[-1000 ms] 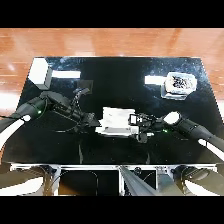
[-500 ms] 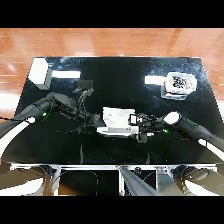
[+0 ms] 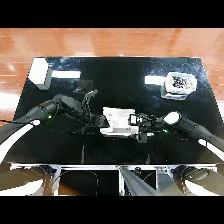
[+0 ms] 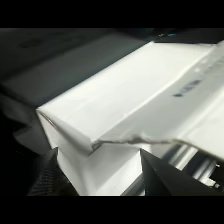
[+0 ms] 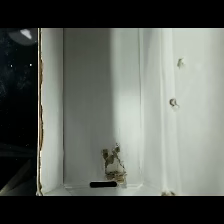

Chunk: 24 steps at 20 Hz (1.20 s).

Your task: Fold the box and place the chain.

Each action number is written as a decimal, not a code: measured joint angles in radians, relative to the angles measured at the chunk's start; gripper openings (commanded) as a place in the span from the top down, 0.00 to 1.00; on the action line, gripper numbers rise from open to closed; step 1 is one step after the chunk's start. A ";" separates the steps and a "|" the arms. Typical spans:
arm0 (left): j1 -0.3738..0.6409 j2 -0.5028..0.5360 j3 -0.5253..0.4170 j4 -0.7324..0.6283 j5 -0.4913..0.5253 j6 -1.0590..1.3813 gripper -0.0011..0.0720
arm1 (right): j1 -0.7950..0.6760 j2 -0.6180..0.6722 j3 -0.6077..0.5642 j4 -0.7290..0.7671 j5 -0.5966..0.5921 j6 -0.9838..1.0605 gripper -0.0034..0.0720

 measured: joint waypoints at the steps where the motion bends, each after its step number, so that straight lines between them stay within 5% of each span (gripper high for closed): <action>1: -0.012 0.001 0.010 0.029 -0.014 -0.029 0.18 | 0.000 0.000 0.000 0.000 0.000 0.000 0.20; 9: -0.143 0.003 0.098 0.299 -0.057 -0.277 0.18 | 0.032 -0.004 0.001 -0.028 -0.026 0.031 0.20; 10: -0.149 0.003 0.102 0.311 -0.059 -0.290 0.18 | 0.033 -0.005 0.001 -0.031 -0.027 0.034 0.25; 11: -0.154 0.003 0.105 0.323 -0.060 -0.299 0.18 | 0.034 -0.005 0.001 -0.035 -0.027 0.034 0.43; 12: -0.156 0.003 0.107 0.330 -0.063 -0.307 0.18 | 0.035 -0.005 0.001 -0.037 -0.028 0.034 0.46; 21: -0.166 0.003 0.111 0.347 -0.063 -0.336 0.18 | 0.037 -0.005 0.001 -0.045 -0.032 0.039 0.46; 24: -0.166 0.003 0.111 0.348 -0.062 -0.352 0.27 | 0.037 -0.005 0.001 -0.046 -0.033 0.039 0.46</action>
